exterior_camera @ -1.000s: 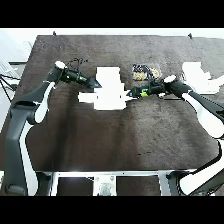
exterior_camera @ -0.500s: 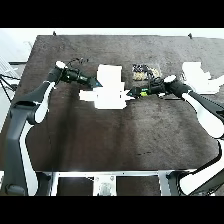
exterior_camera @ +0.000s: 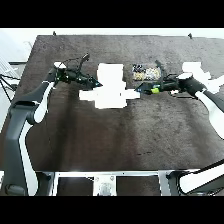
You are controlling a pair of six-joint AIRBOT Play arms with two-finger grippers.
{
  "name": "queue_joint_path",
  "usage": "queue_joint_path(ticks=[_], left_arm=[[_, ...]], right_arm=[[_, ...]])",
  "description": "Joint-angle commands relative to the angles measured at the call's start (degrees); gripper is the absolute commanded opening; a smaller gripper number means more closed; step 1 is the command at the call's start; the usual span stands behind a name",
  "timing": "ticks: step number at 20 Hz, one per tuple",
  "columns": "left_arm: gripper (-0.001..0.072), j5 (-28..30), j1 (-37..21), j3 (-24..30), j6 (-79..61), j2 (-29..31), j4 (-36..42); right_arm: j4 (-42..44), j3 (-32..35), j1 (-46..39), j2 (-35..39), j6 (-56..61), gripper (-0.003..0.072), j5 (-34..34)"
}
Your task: Fold the box and place the chain.
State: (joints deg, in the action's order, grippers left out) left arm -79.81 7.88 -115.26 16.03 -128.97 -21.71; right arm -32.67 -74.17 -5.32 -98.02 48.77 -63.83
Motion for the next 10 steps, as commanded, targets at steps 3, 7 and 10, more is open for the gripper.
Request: queue_joint_path(ticks=[3,7,10], left_arm=[[0.0015,-2.3,0.1,3.5,-15.9,0.3,2.8],[0.0015,-1.7,0.4,7.3,-23.8,1.5,3.1],[0.0015,3.3,1.2,13.3,-30.4,4.7,3.1]], right_arm=[[0.7,0.7,-4.5,1.7,-1.2,0.0288,-2.5],[0.8,3.5,-4.0,1.6,-3.2,0.0287,-1.1],[1.2,5.7,-4.0,1.6,-4.6,0.0286,0.8]])
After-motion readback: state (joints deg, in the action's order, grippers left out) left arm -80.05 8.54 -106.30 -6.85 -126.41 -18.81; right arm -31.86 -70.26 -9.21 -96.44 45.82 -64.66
